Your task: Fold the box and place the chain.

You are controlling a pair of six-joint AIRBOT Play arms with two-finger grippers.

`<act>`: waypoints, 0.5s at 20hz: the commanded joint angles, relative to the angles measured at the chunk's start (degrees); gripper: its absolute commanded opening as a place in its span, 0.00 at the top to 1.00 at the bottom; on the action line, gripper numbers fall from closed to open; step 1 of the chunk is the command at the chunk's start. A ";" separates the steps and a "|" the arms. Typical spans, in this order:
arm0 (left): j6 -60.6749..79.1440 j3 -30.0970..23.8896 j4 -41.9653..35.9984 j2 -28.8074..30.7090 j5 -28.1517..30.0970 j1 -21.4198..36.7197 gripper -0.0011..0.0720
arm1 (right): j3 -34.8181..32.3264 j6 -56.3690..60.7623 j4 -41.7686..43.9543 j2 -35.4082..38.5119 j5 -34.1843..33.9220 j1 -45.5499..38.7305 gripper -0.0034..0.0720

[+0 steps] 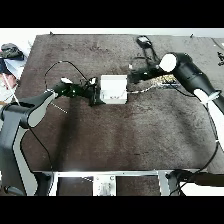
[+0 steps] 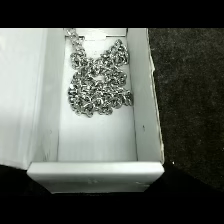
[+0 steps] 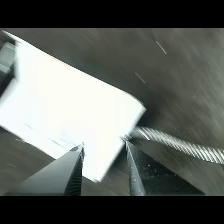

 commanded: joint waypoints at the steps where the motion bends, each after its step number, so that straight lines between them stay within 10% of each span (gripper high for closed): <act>1: 0.02 0.02 0.00 0.04 0.00 0.02 0.70 | -10.91 4.81 1.22 2.36 -6.08 -9.62 0.57; 10: 0.02 0.02 0.00 0.04 0.00 0.02 0.70 | -16.57 -1.90 25.44 -11.15 -22.73 -19.30 0.57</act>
